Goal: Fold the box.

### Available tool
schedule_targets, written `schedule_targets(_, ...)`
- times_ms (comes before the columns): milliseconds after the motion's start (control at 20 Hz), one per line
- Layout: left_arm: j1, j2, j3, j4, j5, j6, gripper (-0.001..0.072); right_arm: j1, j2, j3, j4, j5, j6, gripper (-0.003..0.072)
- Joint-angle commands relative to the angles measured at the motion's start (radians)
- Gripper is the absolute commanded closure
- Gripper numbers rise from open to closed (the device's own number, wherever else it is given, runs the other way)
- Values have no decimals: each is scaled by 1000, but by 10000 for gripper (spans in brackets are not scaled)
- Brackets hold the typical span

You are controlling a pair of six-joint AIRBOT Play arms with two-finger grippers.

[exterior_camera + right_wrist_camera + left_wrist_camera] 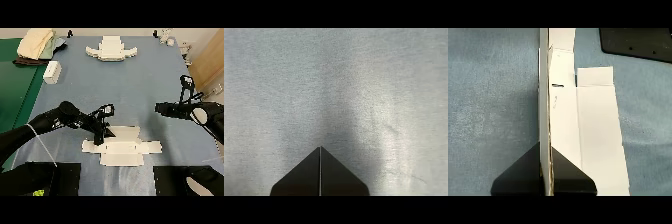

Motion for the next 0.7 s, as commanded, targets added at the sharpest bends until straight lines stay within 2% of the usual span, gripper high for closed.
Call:
schedule_targets(0, -2, -5, 0, 23, -34, -6, 696, 0, -1, 0, 9, 0, -3, 682)
schedule_targets(150, -2, -5, -1, 40, -68, -29, 696, 0, -1, 0, 35, 0, -24, 682)
schedule_targets(400, -1, -5, 0, 40, -56, -40, 696, 13, 13, 0, 192, 43, -139, 686)
schedule_targets(550, -1, -5, 0, 40, -56, -40, 696, 97, 94, 0, 228, 214, -167, 687)
schedule_targets(650, -1, -5, 0, 40, -56, -40, 696, 186, 176, 0, 231, 324, -111, 687)
